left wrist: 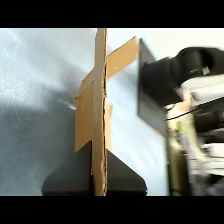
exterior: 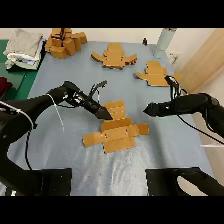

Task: Fold the box.

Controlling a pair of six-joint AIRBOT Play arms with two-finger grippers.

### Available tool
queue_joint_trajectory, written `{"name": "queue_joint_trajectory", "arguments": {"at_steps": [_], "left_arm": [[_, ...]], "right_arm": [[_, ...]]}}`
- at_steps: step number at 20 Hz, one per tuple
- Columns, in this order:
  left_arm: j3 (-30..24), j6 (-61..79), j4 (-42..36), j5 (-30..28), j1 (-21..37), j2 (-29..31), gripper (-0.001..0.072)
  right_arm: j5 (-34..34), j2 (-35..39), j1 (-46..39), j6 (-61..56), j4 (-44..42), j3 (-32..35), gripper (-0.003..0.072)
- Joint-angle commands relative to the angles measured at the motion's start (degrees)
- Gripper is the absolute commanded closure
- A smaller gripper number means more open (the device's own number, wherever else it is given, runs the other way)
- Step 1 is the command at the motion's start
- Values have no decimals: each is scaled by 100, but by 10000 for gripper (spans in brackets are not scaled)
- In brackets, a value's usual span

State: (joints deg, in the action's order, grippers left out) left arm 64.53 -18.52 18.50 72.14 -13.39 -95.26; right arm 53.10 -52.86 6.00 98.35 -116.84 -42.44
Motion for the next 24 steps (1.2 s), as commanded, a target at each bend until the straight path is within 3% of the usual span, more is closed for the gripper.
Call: {"name": "queue_joint_trajectory", "arguments": {"at_steps": [1,2,8,9,11,13,15,20,24], "left_arm": [[-511,833,24,-848,-374,584,701],[-592,896,153,-1143,-520,763,701],[-586,1484,595,-2426,-1001,1174,699],[-531,1502,710,-2455,-975,1152,698],[-501,1373,1036,-2568,-935,1143,697],[-503,1290,1113,-2575,-903,1123,696],[-501,1294,1108,-2568,-916,1032,696],[-483,1318,796,-2568,-914,859,696],[-302,1276,785,-2339,-914,861,696]], "right_arm": [[-7,-57,-96,-240,-52,-186,427],[-11,-87,-87,-238,-85,-181,494],[-238,-293,-52,-236,-208,-179,499],[-299,-315,-52,-236,-225,-181,502],[-256,-315,-52,-44,-476,-188,616],[33,-315,-50,352,-981,-188,618],[372,-321,85,426,-979,-186,674],[560,-328,608,240,-723,232,677],[72,-369,656,151,-435,780,677]]}}
